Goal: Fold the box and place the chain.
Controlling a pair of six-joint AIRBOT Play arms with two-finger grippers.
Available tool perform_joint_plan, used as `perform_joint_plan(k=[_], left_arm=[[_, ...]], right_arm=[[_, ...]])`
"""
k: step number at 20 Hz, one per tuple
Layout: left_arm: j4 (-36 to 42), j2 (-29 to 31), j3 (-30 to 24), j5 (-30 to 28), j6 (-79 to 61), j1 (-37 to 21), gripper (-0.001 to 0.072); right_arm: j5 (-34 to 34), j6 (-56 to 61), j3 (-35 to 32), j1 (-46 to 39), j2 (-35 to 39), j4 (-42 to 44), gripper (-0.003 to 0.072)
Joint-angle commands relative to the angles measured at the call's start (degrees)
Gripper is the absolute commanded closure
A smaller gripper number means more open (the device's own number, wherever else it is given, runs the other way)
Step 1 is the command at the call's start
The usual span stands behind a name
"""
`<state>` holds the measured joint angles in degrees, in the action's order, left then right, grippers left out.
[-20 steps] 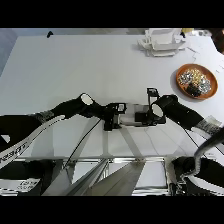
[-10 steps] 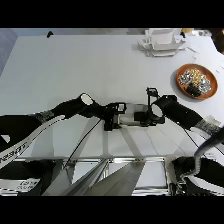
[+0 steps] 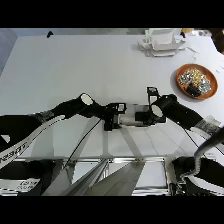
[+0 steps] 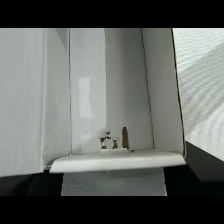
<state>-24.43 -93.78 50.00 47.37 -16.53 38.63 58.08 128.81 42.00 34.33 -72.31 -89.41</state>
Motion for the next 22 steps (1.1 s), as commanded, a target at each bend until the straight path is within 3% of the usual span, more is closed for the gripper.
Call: perform_joint_plan(k=[1,3,5,12,15,18,22], left_arm=[[0.0,0.0,0.0,0.0,0.0,0.0,0.07],[0.0,0.0,0.0,0.0,0.0,0.0,0.07],[0.0,0.0,0.0,0.0,0.0,0.0,0.07],[0.0,0.0,0.0,0.0,0.0,0.0,0.07],[0.0,0.0,0.0,0.0,0.0,0.0,0.07],[0.0,0.0,0.0,0.0,0.0,0.0,0.07],[0.0,0.0,0.0,0.0,0.0,0.0,0.07]], right_arm=[[2.3,-0.1,-0.2,0.0,0.0,-0.8,0.0668],[2.3,-0.3,-0.2,0.0,0.0,-0.8,0.0632],[2.4,-2.4,-0.2,0.0,0.4,-0.8,0.0437],[11.8,-18.0,0.0,-0.1,10.1,-6.7,0.0436],[13.4,-21.9,4.2,-0.1,16.2,-6.5,0.0447],[18.5,-27.5,11.0,-1.2,17.1,-5.3,0.0463],[18.5,-31.9,12.4,-7.5,17.1,-4.9,0.0456]])
